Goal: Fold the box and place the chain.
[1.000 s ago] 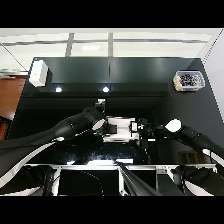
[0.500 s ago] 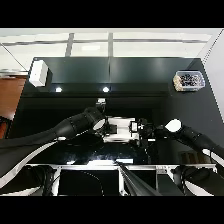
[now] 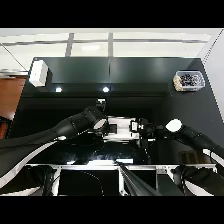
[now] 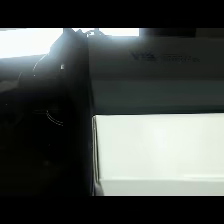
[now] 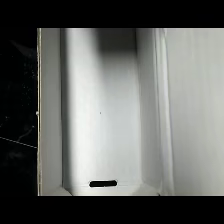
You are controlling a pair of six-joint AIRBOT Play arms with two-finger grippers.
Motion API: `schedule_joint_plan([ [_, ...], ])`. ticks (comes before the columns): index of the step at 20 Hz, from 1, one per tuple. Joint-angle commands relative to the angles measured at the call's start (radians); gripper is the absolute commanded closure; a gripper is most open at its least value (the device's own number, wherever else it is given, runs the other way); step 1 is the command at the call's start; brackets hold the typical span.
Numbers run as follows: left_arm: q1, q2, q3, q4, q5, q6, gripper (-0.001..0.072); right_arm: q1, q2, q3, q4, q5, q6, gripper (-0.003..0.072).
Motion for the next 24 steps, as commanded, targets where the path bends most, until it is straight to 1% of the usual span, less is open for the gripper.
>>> schedule_joint_plan([
  [1, 0.0, 0.0, 0.018, 0.0, 0.002, -0.001, 0.0487, 0.0, 0.0, 0.001, 0.0, 0.001, 0.0, 0.0145],
  [2, 0.0, 0.0, 0.028, 0.004, 0.002, 0.0, 0.0349, 0.0, 0.0, 0.001, 0.0, 0.001, 0.0, 0.0144],
  [3, 0.0, 0.0, 0.035, 0.011, 0.005, -0.001, 0.0262, 0.0, 0.0, 0.001, 0.0, 0.001, 0.0, 0.0144],
  [4, 0.001, 0.0, 0.041, 0.018, 0.006, -0.001, 0.0194, 0.0, 0.0, 0.001, 0.0, 0.001, 0.0, 0.0144],
  [6, 0.001, 0.0, 0.041, 0.027, -0.008, -0.001, 0.0186, 0.0, 0.0, 0.001, 0.0, 0.001, 0.0, 0.0144],
  [10, 0.001, -0.004, 0.039, 0.049, -0.065, -0.001, 0.0199, 0.0, 0.0, 0.001, 0.0, 0.001, 0.0, 0.0145],
  [11, 0.0, -0.009, 0.039, 0.048, -0.077, -0.003, 0.0208, 0.0, 0.0, 0.001, 0.0, 0.001, 0.0, 0.0144],
  [12, 0.0, -0.015, 0.039, 0.044, -0.089, -0.008, 0.0269, 0.0, 0.0, 0.001, 0.0, 0.001, 0.0, 0.0144],
  [13, 0.0, -0.022, 0.039, 0.04, -0.099, -0.02, 0.035, 0.0, 0.0, 0.001, 0.0, 0.001, 0.0, 0.0145],
  [15, 0.0, -0.024, 0.04, 0.024, -0.082, -0.019, 0.0355, 0.0, 0.0, 0.001, 0.0, 0.001, 0.0, 0.0145],
  [16, 0.0, -0.024, 0.04, 0.022, -0.072, -0.019, 0.0371, 0.0, 0.0, 0.001, 0.0, 0.001, 0.0, 0.0144],
  [17, 0.0, -0.024, 0.04, 0.022, -0.069, -0.018, 0.0534, 0.0, 0.0, 0.001, 0.0, 0.001, 0.0, 0.0144],
  [18, 0.0, -0.024, 0.04, 0.021, -0.068, -0.015, 0.0678, 0.0, 0.0, 0.001, 0.0, 0.001, 0.0, 0.0144],
  [22, 0.0, -0.024, 0.04, 0.021, -0.069, -0.015, 0.0681, 0.0, 0.0, 0.001, 0.0, 0.001, 0.002, 0.0144],
  [23, 0.0, -0.024, 0.04, 0.021, -0.07, -0.015, 0.0681, 0.0, 0.002, 0.001, -0.001, 0.001, 0.034, 0.0138],
  [24, 0.0, -0.024, 0.04, 0.022, -0.071, -0.015, 0.0681, 0.0, 0.011, 0.002, -0.002, 0.001, 0.069, 0.0019],
])
